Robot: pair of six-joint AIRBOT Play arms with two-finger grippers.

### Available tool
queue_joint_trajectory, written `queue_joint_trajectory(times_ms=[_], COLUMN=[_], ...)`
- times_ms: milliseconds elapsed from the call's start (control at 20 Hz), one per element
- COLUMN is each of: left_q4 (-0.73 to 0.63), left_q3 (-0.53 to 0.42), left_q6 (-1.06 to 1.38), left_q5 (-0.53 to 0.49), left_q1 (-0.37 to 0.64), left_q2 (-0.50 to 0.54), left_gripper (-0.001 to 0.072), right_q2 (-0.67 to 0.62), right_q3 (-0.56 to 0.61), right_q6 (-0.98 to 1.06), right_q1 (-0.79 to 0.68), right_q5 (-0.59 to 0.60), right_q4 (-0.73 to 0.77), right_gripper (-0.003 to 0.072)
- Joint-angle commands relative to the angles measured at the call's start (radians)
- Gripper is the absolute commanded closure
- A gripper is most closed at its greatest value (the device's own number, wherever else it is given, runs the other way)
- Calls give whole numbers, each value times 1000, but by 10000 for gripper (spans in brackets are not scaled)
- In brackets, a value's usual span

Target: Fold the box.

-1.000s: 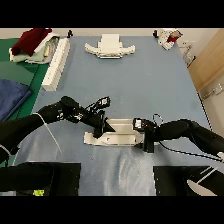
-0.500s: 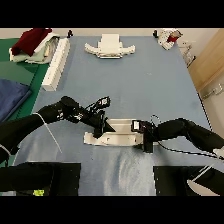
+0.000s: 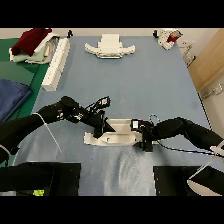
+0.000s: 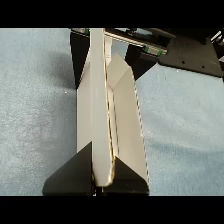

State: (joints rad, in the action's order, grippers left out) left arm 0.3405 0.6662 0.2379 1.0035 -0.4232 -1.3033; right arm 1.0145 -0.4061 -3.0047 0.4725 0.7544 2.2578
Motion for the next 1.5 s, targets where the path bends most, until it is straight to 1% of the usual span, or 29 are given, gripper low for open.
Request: queue_joint_trajectory(times_ms=[0,50,200,450,800,1000,1050,1100,1450], left_q4=[0,0,0,0,0,0,0,0,0], left_q3=[0,0,0,0,0,0,0,0,0], left_q6=[0,0,0,0,0,0,0,0,0], left_q5=[0,0,0,0,0,0,0,0,0], left_q1=[1,1,1,1,1,1,1,1,1], left_q2=[0,0,0,0,0,0,0,0,0], left_gripper=[696,696,696,696,696,696,696,696,696], right_q2=[2,-7,-28,-44,5,17,19,21,19], right_q3=[-9,-14,-21,-26,-25,-25,-25,-25,-25], right_q6=[3,3,3,4,3,4,4,4,4], right_q1=[1,1,0,1,1,1,1,1,1], right_q5=[35,43,44,52,28,28,30,33,32], right_q4=[-2,-3,-6,-3,-5,-6,-6,-6,-6], right_gripper=[144,134,22,23,23,41,99,173,173])
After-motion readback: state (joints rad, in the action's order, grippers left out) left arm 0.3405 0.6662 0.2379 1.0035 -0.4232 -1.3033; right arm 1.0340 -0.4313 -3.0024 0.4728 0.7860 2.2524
